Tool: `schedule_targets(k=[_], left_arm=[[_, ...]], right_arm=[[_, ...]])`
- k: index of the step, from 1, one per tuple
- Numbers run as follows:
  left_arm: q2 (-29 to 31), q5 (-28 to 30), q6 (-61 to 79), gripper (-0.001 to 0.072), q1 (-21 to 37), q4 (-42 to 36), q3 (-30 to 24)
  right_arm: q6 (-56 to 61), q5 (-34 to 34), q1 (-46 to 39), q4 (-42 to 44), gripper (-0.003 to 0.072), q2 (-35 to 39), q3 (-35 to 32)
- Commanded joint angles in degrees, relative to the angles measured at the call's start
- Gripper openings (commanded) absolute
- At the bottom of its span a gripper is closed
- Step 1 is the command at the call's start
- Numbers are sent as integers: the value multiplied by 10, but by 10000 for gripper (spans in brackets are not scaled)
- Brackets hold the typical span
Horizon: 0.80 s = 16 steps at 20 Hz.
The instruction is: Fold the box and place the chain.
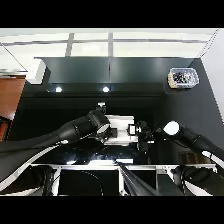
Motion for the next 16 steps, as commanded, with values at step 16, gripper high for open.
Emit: schedule_targets(k=[16], left_arm=[[3, -12, 14, 25, 1, 16, 0]], right_arm=[[172, 135, -61, -160, 665, 86, 33]])
